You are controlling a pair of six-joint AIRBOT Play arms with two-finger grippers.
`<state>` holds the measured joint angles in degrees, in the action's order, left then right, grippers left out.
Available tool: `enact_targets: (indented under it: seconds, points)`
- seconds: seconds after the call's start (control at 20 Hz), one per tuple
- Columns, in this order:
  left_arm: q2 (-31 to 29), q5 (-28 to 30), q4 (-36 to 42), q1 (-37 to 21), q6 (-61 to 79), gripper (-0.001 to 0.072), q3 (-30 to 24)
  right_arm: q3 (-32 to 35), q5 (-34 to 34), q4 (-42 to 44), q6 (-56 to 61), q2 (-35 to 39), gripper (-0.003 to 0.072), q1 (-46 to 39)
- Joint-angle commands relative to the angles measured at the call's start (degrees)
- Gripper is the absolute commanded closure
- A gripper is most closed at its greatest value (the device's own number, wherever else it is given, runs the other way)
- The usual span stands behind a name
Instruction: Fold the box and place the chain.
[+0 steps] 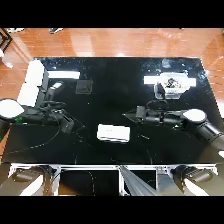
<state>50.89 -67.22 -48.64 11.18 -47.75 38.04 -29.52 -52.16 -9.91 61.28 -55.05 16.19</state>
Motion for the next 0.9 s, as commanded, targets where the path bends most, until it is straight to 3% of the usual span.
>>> enact_targets:
  seconds: [0.0,0.25,0.45,0.85]
  points:
    - [4.52,4.74,5.18,7.28,26.03,0.007,0.07,-0.37,-6.4,-10.54,1.55,1.03,0.0668,-9.14]
    - [6.05,23.45,5.2,19.76,39.87,0.0096,0.26,-0.37,-6.43,-15.91,3.91,1.6,0.0668,-13.33]
    - [11.8,21.62,5.18,25.46,45.33,0.0095,2.14,-0.37,-5.95,-16.11,3.93,1.6,0.0668,-13.31]
    - [16.24,21.42,6.58,26.21,49.05,0.0095,2.47,-0.37,-6.1,-17.44,4.13,1.57,0.0668,-13.31]
